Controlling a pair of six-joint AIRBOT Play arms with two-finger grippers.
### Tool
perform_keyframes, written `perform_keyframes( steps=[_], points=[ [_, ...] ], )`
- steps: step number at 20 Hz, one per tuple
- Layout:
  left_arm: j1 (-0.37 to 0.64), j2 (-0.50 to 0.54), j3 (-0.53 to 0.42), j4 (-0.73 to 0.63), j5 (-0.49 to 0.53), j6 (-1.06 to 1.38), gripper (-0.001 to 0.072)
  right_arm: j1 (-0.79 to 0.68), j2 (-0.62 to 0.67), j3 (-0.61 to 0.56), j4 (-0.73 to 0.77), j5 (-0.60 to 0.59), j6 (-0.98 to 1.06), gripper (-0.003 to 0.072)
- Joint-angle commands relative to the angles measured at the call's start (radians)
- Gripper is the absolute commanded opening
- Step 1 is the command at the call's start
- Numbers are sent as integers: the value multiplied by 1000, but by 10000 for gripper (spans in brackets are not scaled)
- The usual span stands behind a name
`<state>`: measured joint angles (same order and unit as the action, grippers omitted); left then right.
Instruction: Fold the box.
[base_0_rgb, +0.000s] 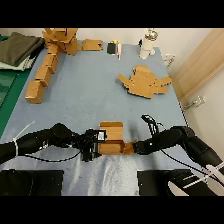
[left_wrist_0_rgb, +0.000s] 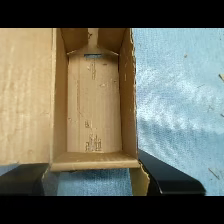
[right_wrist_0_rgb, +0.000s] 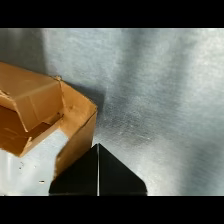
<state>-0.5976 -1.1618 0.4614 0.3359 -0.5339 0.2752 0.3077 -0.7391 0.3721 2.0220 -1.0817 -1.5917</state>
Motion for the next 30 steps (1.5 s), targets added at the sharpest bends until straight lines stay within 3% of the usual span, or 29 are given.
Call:
perform_keyframes(
  steps=[1,8,10,15,16,17,23,28,30],
  points=[
    [1,0,1,0,1,1,454,0,32,2,46,14,-24,4],
    [0,0,1,0,0,1,454,67,32,3,195,80,-25,7],
    [0,0,1,0,0,1,454,81,32,12,190,79,-24,180],
    [0,0,1,0,0,1,454,81,32,38,172,80,-24,180],
    [0,0,1,0,0,1,454,81,29,38,172,79,-24,226],
    [0,0,1,0,1,1,454,81,27,38,174,79,-24,384],
    [0,0,1,0,0,1,454,86,-3,46,181,88,-24,384],
    [0,0,1,0,0,1,454,86,-1,47,-60,26,132,382],
    [0,0,1,0,0,1,454,86,-2,51,-43,31,133,383]
  ],
)
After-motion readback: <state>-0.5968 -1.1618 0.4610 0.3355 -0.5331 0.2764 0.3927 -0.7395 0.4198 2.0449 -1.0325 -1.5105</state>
